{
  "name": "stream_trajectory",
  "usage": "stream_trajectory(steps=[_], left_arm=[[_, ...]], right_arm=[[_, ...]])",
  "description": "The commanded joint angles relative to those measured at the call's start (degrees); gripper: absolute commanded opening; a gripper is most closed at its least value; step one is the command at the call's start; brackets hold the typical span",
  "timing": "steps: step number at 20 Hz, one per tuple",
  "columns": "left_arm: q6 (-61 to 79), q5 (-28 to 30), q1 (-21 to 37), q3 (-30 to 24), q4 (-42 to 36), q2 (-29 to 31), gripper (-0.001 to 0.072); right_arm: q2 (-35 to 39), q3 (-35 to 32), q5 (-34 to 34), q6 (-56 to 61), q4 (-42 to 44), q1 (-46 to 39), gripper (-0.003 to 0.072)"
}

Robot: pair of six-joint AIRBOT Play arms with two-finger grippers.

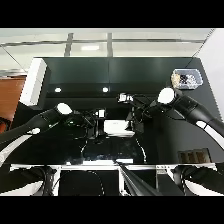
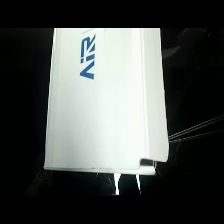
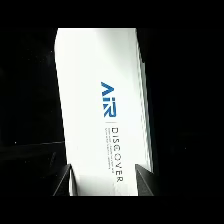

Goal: Fold the box and place the chain.

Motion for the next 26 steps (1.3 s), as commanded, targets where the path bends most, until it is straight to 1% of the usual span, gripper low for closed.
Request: stream_trajectory(steps=[1, 2, 13, 19, 20, 21, 22, 26], left_arm=[[0.0, 0.02, -0.02, 0.0, 0.02, -0.04, 0.0461], [0.0, 0.02, -0.02, 0.0, 0.02, -0.04, 0.0461], [0.0, 0.02, -0.02, 0.0, 0.02, -0.04, 0.0461], [0.0, 0.02, -0.02, 0.0, 0.02, -0.04, 0.0461], [-0.02, 0.02, -0.02, 0.0, 0.0, -0.04, 0.0461], [-0.02, 0.02, -0.02, 0.0, 0.02, -0.04, 0.0461], [0.0, 0.02, -0.02, 0.0, 0.02, -0.04, 0.0461], [-0.02, 0.02, -0.02, 0.0, 0.02, -0.04, 0.0461]], right_arm=[[0.04, 0.0, -0.42, 0.0, -0.02, 0.02, 0.0409], [0.04, 0.0, -0.39, 0.0, -0.04, 0.02, 0.0353], [-0.04, -1.01, -0.61, 0.0, -0.66, 0.15, 0.0353], [-0.04, -1.09, -1.18, 0.02, -3.13, 2.51, 0.0354], [-0.04, -1.09, -1.25, 0.02, -3.19, 2.51, 0.0356], [-0.04, -1.09, -1.27, 0.02, -3.19, 2.51, 0.0397], [-0.02, -1.09, -1.29, 0.02, -3.19, 2.51, 0.0458], [-0.02, -1.07, -1.27, 0.02, -3.21, 2.51, 0.0458]])
